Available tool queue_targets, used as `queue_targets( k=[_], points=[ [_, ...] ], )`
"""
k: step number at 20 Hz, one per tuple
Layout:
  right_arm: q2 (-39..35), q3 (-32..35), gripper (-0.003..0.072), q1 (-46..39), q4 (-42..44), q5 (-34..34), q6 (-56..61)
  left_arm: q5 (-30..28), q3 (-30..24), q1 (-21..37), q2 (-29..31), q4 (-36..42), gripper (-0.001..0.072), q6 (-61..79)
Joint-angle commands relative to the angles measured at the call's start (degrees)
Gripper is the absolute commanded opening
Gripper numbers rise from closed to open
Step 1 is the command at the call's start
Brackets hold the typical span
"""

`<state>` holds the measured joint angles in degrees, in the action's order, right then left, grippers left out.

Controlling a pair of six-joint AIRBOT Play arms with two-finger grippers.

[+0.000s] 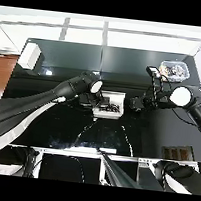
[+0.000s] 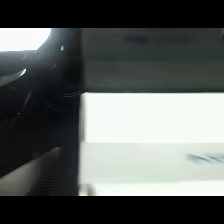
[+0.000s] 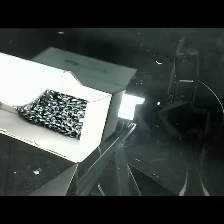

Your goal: Fold the box and place the chain.

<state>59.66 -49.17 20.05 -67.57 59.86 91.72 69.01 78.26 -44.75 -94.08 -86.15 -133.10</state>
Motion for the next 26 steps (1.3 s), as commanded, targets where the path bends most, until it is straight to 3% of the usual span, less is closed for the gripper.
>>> queue_targets(
  k=[1,3,6,9,11,12,13,14,15,17,18,20,21,22,25,26],
  points=[
    [0.0,0.0,0.0369,-0.1,-0.2,-0.1,-0.2,5.8,5.9,0.1,0.5,-2.8,0.0582,7.6],
    [0.0,0.0,0.0369,-0.1,-0.2,-0.1,-0.2,11.1,7.1,-0.4,3.3,-6.9,0.0582,13.8],
    [0.0,0.0,0.0368,-0.1,-0.2,-0.1,-0.2,18.0,3.4,-1.3,12.2,-19.7,0.0582,20.9],
    [0.0,0.0,0.0369,-0.1,-0.2,-0.1,-0.2,17.0,-10.3,3.1,24.2,-31.7,0.0582,21.2],
    [0.0,0.0,0.0369,-0.1,-0.2,-0.1,0.1,11.3,-23.3,12.3,32.0,-29.5,0.0581,20.7],
    [0.0,0.0,0.0369,-0.1,-0.1,-0.1,0.2,7.1,-29.3,18.9,34.8,-23.3,0.0581,20.7],
    [0.0,0.1,0.0369,-0.1,0.0,-0.3,0.3,3.7,-33.5,25.4,35.9,-12.0,0.0581,22.1],
    [0.0,0.2,0.0369,0.0,0.0,-0.5,0.7,0.2,-37.0,32.0,35.8,5.0,0.0581,31.3],
    [0.0,0.2,0.0369,0.0,0.0,-0.7,1.2,-2.1,-40.1,37.1,35.3,23.8,0.0581,47.3],
    [0.0,0.2,0.0369,0.0,0.0,-0.5,1.5,-2.3,-44.1,42.0,33.6,52.1,0.0582,77.9],
    [0.0,0.2,0.0369,0.0,0.0,-0.1,1.6,-1.8,-44.8,42.1,32.9,58.0,0.0582,90.5],
    [0.0,0.2,0.0369,0.0,0.0,1.1,1.6,0.0,-44.9,39.9,31.5,59.7,0.0584,115.6],
    [0.0,0.2,0.0369,0.0,0.0,1.4,1.6,-0.7,-44.8,38.3,30.7,59.6,0.0675,123.3],
    [0.0,0.2,0.0369,0.0,0.0,1.5,1.8,-2.7,-44.8,36.6,29.7,59.3,0.072,123.9],
    [0.0,0.2,0.0369,0.0,0.0,1.5,3.1,-10.4,-44.7,31.0,24.9,59.6,0.0695,125.4],
    [0.0,0.2,0.0369,0.0,0.0,1.5,3.1,-11.5,-44.5,29.7,23.3,61.5,0.06,125.4]
  ],
)
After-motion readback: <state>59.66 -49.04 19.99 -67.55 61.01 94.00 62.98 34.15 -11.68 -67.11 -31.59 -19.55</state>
